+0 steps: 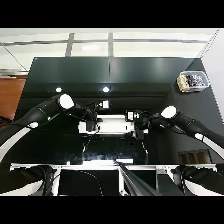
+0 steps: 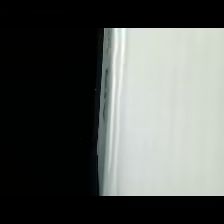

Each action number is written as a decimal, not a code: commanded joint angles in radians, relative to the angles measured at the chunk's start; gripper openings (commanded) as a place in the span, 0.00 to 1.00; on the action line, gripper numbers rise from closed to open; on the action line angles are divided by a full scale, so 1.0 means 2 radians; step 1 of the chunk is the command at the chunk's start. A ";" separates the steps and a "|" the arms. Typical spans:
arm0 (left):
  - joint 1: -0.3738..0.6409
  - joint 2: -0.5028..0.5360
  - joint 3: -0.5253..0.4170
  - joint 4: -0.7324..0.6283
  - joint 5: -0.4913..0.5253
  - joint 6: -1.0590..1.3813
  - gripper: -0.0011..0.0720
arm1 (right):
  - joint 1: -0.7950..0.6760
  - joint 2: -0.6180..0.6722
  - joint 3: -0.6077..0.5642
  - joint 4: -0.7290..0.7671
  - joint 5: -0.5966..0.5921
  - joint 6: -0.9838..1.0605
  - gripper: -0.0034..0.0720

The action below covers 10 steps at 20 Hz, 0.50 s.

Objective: Fold the box and place the chain.

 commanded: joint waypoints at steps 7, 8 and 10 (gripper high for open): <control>0.000 -0.011 0.001 0.000 0.001 0.000 0.05 | 0.004 -0.013 0.000 -0.002 -0.018 0.004 0.98; 0.000 -0.013 0.001 0.000 0.001 0.000 0.05 | 0.006 -0.014 0.000 -0.003 -0.025 0.009 0.98; 0.000 -0.013 0.001 0.000 0.001 0.000 0.05 | 0.010 -0.014 0.000 -0.008 -0.028 0.013 0.98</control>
